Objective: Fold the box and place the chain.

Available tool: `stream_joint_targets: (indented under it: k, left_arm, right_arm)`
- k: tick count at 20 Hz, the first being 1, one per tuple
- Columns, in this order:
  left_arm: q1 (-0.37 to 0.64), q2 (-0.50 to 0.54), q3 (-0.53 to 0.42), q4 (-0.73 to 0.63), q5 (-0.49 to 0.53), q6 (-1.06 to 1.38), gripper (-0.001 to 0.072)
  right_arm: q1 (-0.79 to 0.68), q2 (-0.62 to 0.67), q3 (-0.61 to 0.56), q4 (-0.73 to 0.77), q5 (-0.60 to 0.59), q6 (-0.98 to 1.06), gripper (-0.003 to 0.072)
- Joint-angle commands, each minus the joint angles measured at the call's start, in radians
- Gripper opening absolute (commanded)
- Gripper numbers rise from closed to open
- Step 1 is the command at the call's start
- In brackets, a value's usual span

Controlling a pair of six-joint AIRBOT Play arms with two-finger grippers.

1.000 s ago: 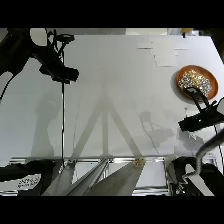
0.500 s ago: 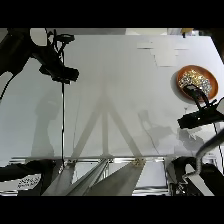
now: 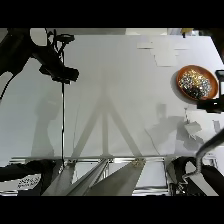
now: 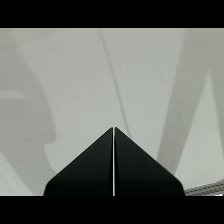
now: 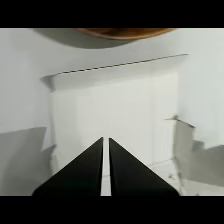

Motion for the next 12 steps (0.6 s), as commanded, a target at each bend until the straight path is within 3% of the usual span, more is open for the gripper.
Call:
stream_joint_targets:
  k: [1,2,5,12]
  left_arm:
    - [0.0,0.001,0.0,0.0,0.0,0.0,0.001]
    - [0.0,0.001,0.0,0.0,0.0,0.0,0.001]
    - [0.0,0.001,0.0,0.0,0.0,0.0,0.001]
    - [0.0,0.001,0.0,0.0,0.0,0.0,0.001]
  right_arm:
    - [-0.192,-0.12,0.072,-0.097,0.006,-0.024,0.039]
    - [-0.223,-0.141,0.074,-0.1,0.005,-0.095,0.0543]
    - [-0.267,-0.195,0.078,-0.2,-0.012,-0.121,0.0549]
    - [-0.272,-0.334,0.104,-0.394,0.129,-0.111,0.0517]
